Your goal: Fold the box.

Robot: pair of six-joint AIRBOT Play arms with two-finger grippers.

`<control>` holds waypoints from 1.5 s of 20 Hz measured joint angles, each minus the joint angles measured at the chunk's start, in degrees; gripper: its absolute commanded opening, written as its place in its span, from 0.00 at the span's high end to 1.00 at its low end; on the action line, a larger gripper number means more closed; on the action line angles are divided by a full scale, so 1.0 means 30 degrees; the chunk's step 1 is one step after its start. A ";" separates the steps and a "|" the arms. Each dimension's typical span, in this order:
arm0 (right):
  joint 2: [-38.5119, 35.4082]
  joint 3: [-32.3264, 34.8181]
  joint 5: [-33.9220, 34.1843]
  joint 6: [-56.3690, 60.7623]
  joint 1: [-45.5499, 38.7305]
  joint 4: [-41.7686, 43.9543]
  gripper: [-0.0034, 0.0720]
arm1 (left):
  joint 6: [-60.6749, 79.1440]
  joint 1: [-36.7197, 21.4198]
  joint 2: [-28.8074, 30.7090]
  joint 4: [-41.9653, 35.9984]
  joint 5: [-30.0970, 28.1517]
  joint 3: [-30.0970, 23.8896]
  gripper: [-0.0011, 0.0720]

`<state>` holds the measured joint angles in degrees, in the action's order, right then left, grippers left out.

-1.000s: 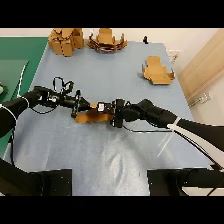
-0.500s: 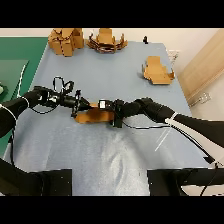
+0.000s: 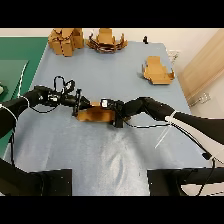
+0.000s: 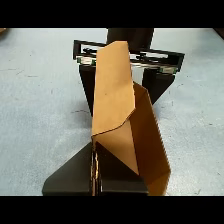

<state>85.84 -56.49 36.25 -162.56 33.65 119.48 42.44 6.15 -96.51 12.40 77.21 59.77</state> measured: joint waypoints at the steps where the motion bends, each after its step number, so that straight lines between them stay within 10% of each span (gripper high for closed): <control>1: 0.0029 0.0000 0.0095 -0.0029 -0.0080 0.0044 0.04 | 0.0000 0.0000 0.0000 -0.0007 -0.0102 0.0022 0.97; 25: 0.0379 0.0015 -0.0510 -0.1209 -0.0612 0.3198 0.10 | -0.0138 -0.0022 0.0000 0.0189 -0.0153 0.0058 0.97; 30: 0.0597 -0.0168 -0.0430 -0.1202 -0.0619 0.3184 0.50 | -0.0153 -0.0022 0.0015 0.0226 -0.0080 0.0058 0.97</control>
<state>87.64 -56.99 34.96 -166.17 31.79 129.03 41.98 6.09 -96.47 13.08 76.97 59.94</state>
